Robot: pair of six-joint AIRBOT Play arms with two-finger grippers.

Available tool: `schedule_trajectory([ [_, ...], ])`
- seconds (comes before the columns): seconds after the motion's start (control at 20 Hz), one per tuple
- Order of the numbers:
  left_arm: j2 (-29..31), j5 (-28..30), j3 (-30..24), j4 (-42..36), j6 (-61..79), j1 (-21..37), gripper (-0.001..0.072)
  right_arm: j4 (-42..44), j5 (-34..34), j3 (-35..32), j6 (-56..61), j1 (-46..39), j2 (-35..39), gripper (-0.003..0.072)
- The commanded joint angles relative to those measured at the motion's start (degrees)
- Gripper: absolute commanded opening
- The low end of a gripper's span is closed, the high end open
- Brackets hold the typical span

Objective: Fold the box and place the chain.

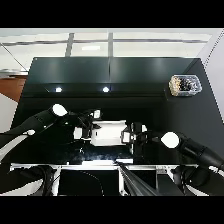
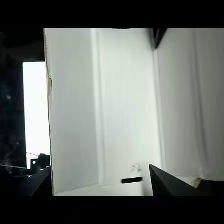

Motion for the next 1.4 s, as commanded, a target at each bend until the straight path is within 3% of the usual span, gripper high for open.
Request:
schedule_trajectory([
  [0.0, -0.04, 0.02, -0.02, -0.02, 0.0, -0.04, 0.003, 0.26, -0.98, 2.95, 2.69, -3.13, -0.04, 0.0704],
  [0.55, -0.04, 0.02, -0.02, -0.02, 0.0, -0.04, 0.0029, -0.83, 1.18, 4.02, 2.62, -6.56, -0.04, 0.0704],
  [0.9, -0.04, 0.04, -0.02, -0.02, 0.0, -0.04, 0.0029, 1.22, 7.23, 4.13, -0.46, -8.15, -3.93, 0.0704],
  [1.05, -0.04, 0.13, -0.02, -0.02, 0.0, -0.04, 0.0029, -3.65, 5.53, 4.31, -0.57, -11.82, -3.89, 0.0704],
  [1.25, -0.04, 0.13, -0.02, -0.02, 0.0, -0.04, 0.0029, -12.59, 16.06, 4.26, 0.11, -14.71, -3.89, 0.0704],
  [1.35, -0.04, 0.09, -0.04, -0.02, 0.02, -0.04, 0.0029, -12.44, 18.12, 3.65, 0.09, -13.42, -3.91, 0.0704],
])
